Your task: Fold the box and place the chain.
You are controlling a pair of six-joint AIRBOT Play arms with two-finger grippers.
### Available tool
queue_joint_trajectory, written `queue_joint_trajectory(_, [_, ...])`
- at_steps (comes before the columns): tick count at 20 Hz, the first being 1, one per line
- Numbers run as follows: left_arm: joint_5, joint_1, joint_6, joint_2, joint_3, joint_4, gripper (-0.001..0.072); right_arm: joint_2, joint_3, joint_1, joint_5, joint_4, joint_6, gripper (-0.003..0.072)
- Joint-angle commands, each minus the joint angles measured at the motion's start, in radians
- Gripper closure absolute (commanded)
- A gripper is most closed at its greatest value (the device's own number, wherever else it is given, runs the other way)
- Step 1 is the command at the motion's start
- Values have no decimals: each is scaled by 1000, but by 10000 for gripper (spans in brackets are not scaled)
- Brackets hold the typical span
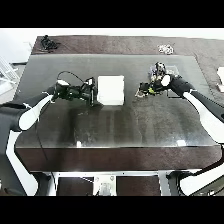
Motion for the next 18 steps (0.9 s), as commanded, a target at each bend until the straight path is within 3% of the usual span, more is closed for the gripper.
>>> queue_joint_trajectory(1, [-1,1,1,1,0,-1,169,-19,23,4,134,-35,3,477])
queue_joint_trajectory(2, [-1,1,1,1,0,-1,169,-19,26,4,139,-49,3,496])
queue_joint_trajectory(5, [-1,1,0,1,0,-1,169,-20,28,7,143,-85,3,680])
queue_joint_trajectory(11, [-1,1,0,1,0,-1,169,63,114,34,161,-109,10,684])
queue_joint_trajectory(18, [-1,1,0,1,0,-1,169,420,174,114,180,-167,6,685])
